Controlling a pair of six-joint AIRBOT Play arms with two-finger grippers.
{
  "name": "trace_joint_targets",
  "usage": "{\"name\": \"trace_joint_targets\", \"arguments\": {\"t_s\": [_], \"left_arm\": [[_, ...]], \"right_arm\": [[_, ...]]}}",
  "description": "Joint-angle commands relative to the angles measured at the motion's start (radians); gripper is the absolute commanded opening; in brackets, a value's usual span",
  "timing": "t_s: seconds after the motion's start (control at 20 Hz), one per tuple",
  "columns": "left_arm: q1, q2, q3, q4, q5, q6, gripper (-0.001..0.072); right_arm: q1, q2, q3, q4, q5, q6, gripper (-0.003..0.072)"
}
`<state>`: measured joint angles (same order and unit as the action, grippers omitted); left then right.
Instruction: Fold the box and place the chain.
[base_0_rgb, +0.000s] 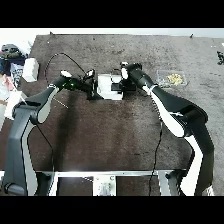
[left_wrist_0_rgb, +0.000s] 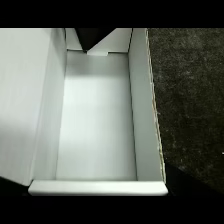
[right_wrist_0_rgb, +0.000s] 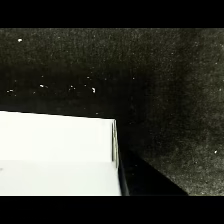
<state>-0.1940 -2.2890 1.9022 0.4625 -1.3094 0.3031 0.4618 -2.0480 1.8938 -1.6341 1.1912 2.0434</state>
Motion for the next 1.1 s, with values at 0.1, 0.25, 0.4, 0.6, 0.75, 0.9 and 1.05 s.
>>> {"name": "trace_joint_targets", "arguments": {"t_s": [0.1, 0.25, 0.4, 0.6, 0.75, 0.9, 1.05], "left_arm": [[0.001, -0.001, 0.0, 0.0, 0.0, 0.0, 0.0347], [0.001, -0.001, 0.0, 0.0, 0.0, 0.0, 0.0347], [0.001, -0.001, 0.0, 0.0, 0.0, 0.0, 0.0347], [0.001, -0.001, 0.0, 0.0, 0.0, 0.0, 0.0347], [0.001, -0.001, 0.0, 0.0, 0.0, 0.0, 0.0347], [0.001, -0.001, 0.0, 0.0, 0.0, 0.0, 0.0348], [0.001, -0.001, 0.0, 0.0, 0.0, 0.0, 0.0347]], "right_arm": [[0.003, -0.003, 0.001, -0.021, -0.002, 0.03, 0.0152], [0.003, -0.008, 0.001, -0.05, -0.002, 0.048, 0.0077], [0.003, -0.009, 0.001, -0.058, -0.002, 0.049, 0.0072], [0.008, -0.009, 0.001, -0.09, -0.005, 0.064, 0.003], [0.009, -0.009, 0.001, -0.095, -0.011, 0.064, 0.0015], [0.009, -0.008, 0.002, -0.095, -0.014, 0.076, 0.0028], [0.009, 0.0, 0.002, -0.094, -0.017, 0.097, 0.0235]]}}
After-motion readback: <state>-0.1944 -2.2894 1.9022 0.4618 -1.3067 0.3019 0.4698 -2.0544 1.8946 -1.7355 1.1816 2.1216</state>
